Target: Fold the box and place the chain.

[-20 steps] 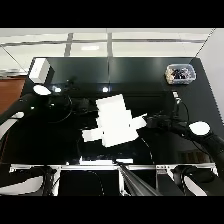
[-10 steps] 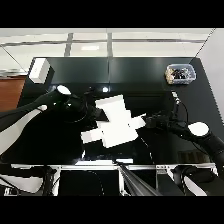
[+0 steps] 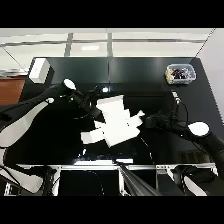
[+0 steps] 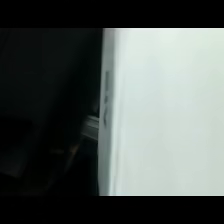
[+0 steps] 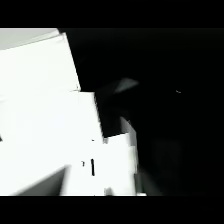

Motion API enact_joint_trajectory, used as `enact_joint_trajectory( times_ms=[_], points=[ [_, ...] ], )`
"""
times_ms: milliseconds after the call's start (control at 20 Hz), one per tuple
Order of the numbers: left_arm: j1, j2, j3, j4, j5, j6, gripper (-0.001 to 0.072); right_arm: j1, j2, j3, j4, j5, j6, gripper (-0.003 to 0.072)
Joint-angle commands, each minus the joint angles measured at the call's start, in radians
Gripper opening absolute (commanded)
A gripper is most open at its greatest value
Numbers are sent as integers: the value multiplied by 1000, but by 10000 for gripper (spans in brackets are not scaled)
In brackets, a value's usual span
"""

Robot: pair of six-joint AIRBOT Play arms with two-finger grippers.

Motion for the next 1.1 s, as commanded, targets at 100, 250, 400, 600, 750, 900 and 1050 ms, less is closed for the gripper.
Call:
enact_joint_trajectory(
  times_ms=[100,250,400,600,750,900,1050],
  points=[
    [-6,35,23,56,-6,10,22,-94,2,150,-216,269,3,694],
    [-51,172,-52,89,81,28,21,-131,3,318,-489,505,-52,695],
    [-153,392,-274,80,446,270,27,-125,2,348,-520,571,-220,694],
    [-211,463,-360,87,615,752,27,-39,2,272,-517,429,-500,690],
    [-215,413,-344,84,627,795,27,55,-1,198,-519,327,-666,690],
    [-215,377,-333,85,628,849,27,138,-23,160,-520,308,-709,690],
    [-215,354,-333,85,639,848,27,200,-56,146,-520,294,-717,689]
  ],
)
